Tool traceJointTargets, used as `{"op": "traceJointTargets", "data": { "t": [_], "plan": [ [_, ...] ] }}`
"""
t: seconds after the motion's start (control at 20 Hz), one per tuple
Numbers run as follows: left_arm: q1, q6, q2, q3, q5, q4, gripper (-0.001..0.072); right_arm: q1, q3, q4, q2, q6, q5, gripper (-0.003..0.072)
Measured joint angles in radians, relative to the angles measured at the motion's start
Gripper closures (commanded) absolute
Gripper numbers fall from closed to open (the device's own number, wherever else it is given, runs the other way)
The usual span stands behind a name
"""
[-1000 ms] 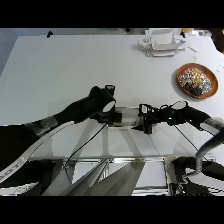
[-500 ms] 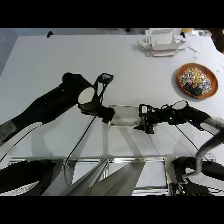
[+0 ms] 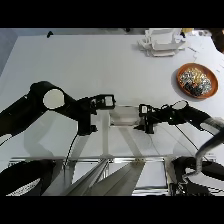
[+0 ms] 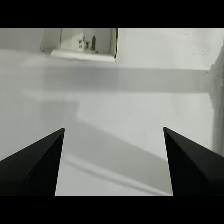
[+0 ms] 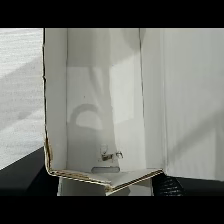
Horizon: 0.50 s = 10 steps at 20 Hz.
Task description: Fold the box and place the chain.
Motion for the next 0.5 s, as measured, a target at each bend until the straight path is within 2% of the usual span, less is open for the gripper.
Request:
{"op": "traceJointTargets", "data": {
  "t": [0.2, 0.5],
  "plan": [
    [0.053, 0.399, -0.079, -0.128, 0.172, -0.179, 0.0017, 0.000, 0.000, 0.000, 0.000, 0.000, 0.000, 0.0286],
    [0.070, 0.631, -0.283, -0.174, 0.363, -0.360, 0.0015, 0.000, 0.000, 0.001, 0.000, 0.000, 0.001, 0.0286]
  ]
}}
